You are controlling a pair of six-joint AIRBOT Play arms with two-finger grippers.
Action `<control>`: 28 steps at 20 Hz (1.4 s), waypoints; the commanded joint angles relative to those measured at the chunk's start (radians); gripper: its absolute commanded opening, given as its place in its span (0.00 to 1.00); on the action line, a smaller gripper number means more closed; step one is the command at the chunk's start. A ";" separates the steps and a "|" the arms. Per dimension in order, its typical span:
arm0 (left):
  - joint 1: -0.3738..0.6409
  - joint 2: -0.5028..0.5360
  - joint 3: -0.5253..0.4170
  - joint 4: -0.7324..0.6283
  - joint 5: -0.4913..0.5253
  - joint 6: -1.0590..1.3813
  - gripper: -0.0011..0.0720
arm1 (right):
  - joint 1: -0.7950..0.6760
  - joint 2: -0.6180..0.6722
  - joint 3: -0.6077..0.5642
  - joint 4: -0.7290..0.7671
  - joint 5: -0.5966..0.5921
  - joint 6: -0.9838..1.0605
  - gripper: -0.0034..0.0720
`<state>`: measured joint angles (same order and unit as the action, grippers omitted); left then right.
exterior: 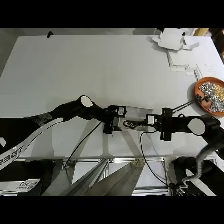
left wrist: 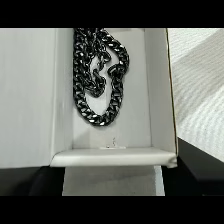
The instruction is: Fold the box and place the chain.
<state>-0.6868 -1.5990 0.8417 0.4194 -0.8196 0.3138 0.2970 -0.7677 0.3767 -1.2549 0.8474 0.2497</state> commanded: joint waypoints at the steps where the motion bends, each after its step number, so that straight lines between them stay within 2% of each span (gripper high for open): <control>1: 0.001 0.000 0.001 0.000 0.000 0.000 0.30 | -0.002 -0.009 -0.019 0.012 -0.086 -0.027 0.28; 7: 0.001 0.000 0.001 0.000 0.000 0.000 0.30 | -0.002 -0.156 -0.019 0.032 -0.114 -0.026 0.28; 11: 0.001 0.000 0.001 0.000 0.000 0.000 0.30 | -0.002 -0.169 -0.019 0.032 -0.134 -0.023 0.28; 13: 0.001 0.000 0.001 0.000 0.000 0.000 0.30 | -0.002 -0.169 -0.019 0.032 -0.122 -0.022 0.22; 14: 0.001 0.000 0.001 0.000 0.000 0.000 0.30 | -0.002 -0.169 -0.019 0.032 -0.102 -0.022 0.12; 15: 0.001 0.000 0.001 0.000 0.000 0.000 0.30 | -0.002 -0.167 -0.019 0.032 -0.079 -0.023 0.07; 21: 0.001 0.000 0.001 0.000 0.000 0.000 0.30 | -0.002 -0.058 -0.019 0.021 -0.027 -0.031 0.07; 25: 0.001 0.000 0.001 0.000 0.000 0.000 0.30 | -0.002 0.073 -0.019 0.033 0.118 -0.075 0.07; 26: 0.001 0.000 0.001 0.000 0.000 0.000 0.30 | -0.002 0.108 -0.019 0.067 0.158 -0.076 0.07; 28: 0.001 0.000 0.001 0.000 0.000 0.000 0.30 | -0.002 0.164 -0.019 0.232 0.195 -0.076 0.07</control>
